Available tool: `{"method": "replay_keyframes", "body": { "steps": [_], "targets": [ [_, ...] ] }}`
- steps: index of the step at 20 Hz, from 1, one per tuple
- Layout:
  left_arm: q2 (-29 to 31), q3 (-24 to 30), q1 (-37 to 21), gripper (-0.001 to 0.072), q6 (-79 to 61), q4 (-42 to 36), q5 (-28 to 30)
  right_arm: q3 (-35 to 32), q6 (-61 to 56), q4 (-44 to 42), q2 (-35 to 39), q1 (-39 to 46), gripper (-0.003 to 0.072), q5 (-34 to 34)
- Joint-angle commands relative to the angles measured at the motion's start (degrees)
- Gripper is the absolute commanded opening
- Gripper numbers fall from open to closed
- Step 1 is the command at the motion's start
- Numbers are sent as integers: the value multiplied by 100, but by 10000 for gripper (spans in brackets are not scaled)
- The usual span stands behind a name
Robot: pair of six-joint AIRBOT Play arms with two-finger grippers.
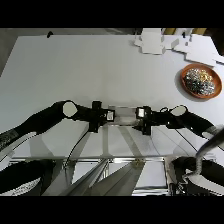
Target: Fold the box and place the chain.
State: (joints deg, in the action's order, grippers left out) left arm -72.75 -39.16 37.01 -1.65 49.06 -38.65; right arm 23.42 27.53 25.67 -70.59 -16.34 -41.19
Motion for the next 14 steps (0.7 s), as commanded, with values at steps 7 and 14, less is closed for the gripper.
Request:
{"method": "replay_keyframes", "body": {
  "steps": [7, 14],
  "targets": [
    [-260, 0, 87, 132, -87, -549, 251, 0, -2, -2, 4, -2, 300, 0],
    [-361, 0, 275, 132, -92, -1027, 623, 0, -2, -2, 4, -2, 300, -2]
  ]
}}
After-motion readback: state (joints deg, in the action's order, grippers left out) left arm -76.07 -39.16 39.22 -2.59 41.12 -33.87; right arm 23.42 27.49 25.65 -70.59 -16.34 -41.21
